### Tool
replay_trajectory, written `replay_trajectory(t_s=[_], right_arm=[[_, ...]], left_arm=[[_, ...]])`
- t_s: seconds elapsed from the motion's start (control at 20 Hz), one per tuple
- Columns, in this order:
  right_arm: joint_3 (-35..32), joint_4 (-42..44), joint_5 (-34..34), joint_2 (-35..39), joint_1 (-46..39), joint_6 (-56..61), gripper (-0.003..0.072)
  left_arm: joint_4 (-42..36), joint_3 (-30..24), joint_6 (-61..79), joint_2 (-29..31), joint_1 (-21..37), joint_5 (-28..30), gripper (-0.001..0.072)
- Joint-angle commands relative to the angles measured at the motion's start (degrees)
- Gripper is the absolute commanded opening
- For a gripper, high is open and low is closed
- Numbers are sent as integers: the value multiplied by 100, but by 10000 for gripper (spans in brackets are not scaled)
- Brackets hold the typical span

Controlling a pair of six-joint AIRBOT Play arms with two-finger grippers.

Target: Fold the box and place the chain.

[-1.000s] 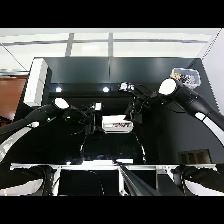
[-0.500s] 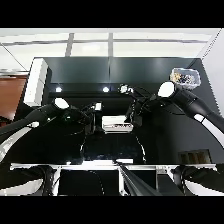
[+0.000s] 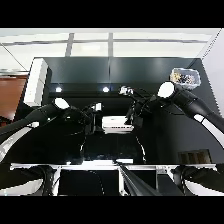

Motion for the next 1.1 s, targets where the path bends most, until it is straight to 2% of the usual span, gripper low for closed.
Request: replay_trajectory(t_s=[0.0, 0.5, 1.05], right_arm=[[-2, -7, 66, 2, 2, 20, 378], [-2, -33, 284, 2, 2, 20, 377], [-22, -444, 118, -7, 127, 74, 375]], left_arm=[[-2, 4, -7, 2, 0, 9, 356], [-2, 4, -9, 2, 0, 9, 356], [-2, 4, -9, 2, 0, 4, 357]])
